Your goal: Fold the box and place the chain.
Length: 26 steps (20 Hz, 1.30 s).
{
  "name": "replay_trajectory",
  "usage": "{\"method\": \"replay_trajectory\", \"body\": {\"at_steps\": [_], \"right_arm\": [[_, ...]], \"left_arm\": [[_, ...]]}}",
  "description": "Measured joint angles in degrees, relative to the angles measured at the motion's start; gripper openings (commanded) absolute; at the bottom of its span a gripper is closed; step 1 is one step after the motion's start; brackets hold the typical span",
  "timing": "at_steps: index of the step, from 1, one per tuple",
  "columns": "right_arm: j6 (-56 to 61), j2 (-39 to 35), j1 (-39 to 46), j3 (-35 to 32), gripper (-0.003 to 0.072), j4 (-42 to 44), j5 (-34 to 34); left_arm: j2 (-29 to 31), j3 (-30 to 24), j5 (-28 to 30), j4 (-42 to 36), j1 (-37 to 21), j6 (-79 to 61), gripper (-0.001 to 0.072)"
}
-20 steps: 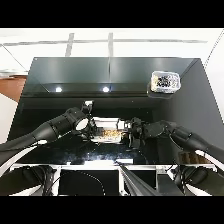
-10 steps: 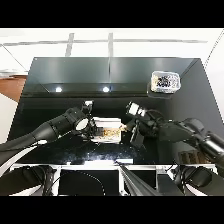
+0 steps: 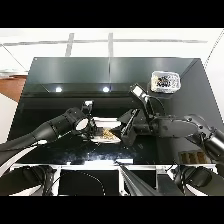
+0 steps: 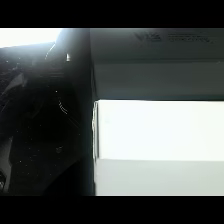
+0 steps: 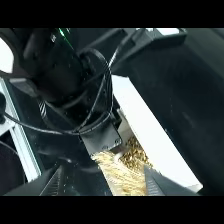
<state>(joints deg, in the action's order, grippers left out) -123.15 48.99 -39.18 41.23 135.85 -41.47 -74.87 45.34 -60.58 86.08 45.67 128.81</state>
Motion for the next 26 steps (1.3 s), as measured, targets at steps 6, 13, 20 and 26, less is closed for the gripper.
{"method": "replay_trajectory", "body": {"at_steps": [6, 13, 20, 26], "right_arm": [[1.75, -2.01, 10.25, 2.01, 0.0581, -3.34, -8.20], [3.63, -3.41, 17.51, 2.60, 0.0581, -4.17, -11.47], [5.16, -3.54, 18.29, 2.64, 0.0581, -4.37, -11.93], [5.51, -3.54, 18.36, 2.64, 0.0581, -4.57, -11.93]], "left_arm": [[-0.11, 1.49, -0.46, 0.11, 0.09, 2.38, 0.0031], [-0.13, 6.14, 0.37, 2.34, 0.11, 5.70, 0.0593], [4.00, 11.45, -8.22, 3.34, 0.00, -10.73, 0.0704], [21.90, 4.20, -15.45, 4.74, -9.16, -35.89, 0.0703]]}}
